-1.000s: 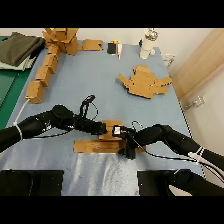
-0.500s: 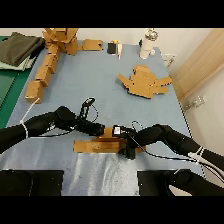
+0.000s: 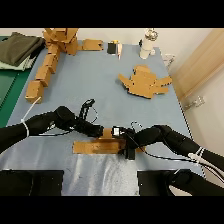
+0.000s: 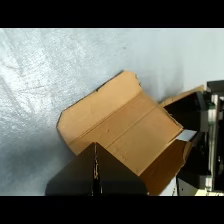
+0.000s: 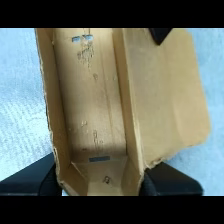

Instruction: Fold the box.

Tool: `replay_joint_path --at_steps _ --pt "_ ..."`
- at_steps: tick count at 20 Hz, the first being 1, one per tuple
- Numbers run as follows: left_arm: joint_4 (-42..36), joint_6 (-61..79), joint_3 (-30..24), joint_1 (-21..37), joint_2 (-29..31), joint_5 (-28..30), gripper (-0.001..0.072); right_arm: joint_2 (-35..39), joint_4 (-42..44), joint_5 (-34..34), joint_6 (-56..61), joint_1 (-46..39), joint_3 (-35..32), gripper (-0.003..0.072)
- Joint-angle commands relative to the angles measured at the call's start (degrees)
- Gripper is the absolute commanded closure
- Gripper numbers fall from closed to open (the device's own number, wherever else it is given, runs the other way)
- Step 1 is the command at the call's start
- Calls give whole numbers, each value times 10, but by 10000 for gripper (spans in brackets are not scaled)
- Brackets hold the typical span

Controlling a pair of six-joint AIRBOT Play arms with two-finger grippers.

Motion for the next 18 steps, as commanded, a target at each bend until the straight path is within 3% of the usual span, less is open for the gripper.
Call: replay_joint_path --at_steps 1,3,6,11,12,13,18 --pt "5 55 0 16 37 -42 700 0 0 -1 1 1 0 185" --pt "19 101 0 21 82 -47 701 0 0 -1 1 1 0 186" --pt "126 126 -3 26 166 -51 701 0 0 -1 1 1 0 186" --pt "231 317 -4 25 292 -143 694 0 0 -1 1 1 0 185" --pt "231 350 -4 25 299 -163 463 0 0 -1 1 1 0 186" --pt "231 380 -5 25 296 -177 20 0 0 -1 1 1 0 186" --pt "231 460 -30 25 256 -199 7 0 -1 -1 1 1 0 186"
